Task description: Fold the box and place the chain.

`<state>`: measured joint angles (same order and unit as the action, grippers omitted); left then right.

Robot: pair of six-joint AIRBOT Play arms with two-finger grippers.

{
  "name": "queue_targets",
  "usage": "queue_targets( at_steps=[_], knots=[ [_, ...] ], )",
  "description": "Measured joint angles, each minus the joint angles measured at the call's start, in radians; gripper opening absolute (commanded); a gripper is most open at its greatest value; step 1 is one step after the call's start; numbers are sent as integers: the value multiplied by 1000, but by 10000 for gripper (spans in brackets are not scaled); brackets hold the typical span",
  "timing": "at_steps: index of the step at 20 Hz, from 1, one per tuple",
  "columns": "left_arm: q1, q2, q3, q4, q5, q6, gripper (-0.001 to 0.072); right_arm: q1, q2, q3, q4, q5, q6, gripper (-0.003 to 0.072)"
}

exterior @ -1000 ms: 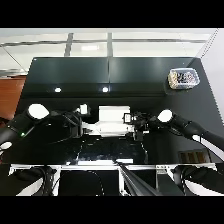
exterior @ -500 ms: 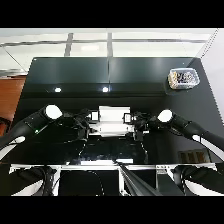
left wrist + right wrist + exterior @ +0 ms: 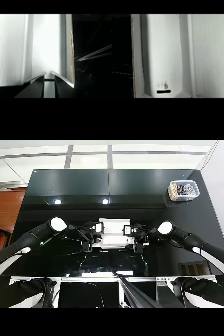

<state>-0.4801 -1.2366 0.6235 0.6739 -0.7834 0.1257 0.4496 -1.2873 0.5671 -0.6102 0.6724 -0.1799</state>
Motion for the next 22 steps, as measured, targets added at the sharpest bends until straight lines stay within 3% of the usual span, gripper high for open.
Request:
queue_targets(
  at_steps=[6, 9, 11, 12, 14, 15, 16, 17, 18, 19, 20, 22],
  knots=[
    [-25, -52, 0, -62, 20, 2, 160, 0, 0, 0, 0, 0, -1, 227],
    [-28, -71, 0, -69, 23, 0, 95, 0, 0, 0, -1, 0, -1, 227],
    [-28, -76, 0, -71, 23, 0, 106, 0, 0, 0, -1, 1, -1, 226],
    [-29, -77, 0, -72, 23, 0, 234, 0, 0, 0, -1, 0, -1, 227],
    [-29, -79, 0, -81, 23, -1, 402, 0, 0, 0, -1, 1, -1, 227],
    [-29, -79, 0, -86, 23, -1, 323, 0, 0, 0, -1, 1, -1, 227],
    [-29, -80, 0, -91, 21, -2, 137, 0, 0, 0, -1, 1, -1, 227],
    [-28, -80, 0, -95, 20, -1, 227, 0, 0, 0, 0, 0, -1, 227],
    [-29, -79, 0, -99, 16, -1, 414, 0, 0, 0, 0, 1, -1, 227],
    [-28, -77, 0, -103, 18, -3, 342, 0, 0, 0, 0, 1, -1, 227],
    [-25, -72, 0, -103, 21, -10, 143, 0, 0, 0, 0, 0, 0, 227],
    [-8, -45, 0, -92, 14, -50, 30, 0, 0, 0, 0, 0, 0, 227]
  ],
)
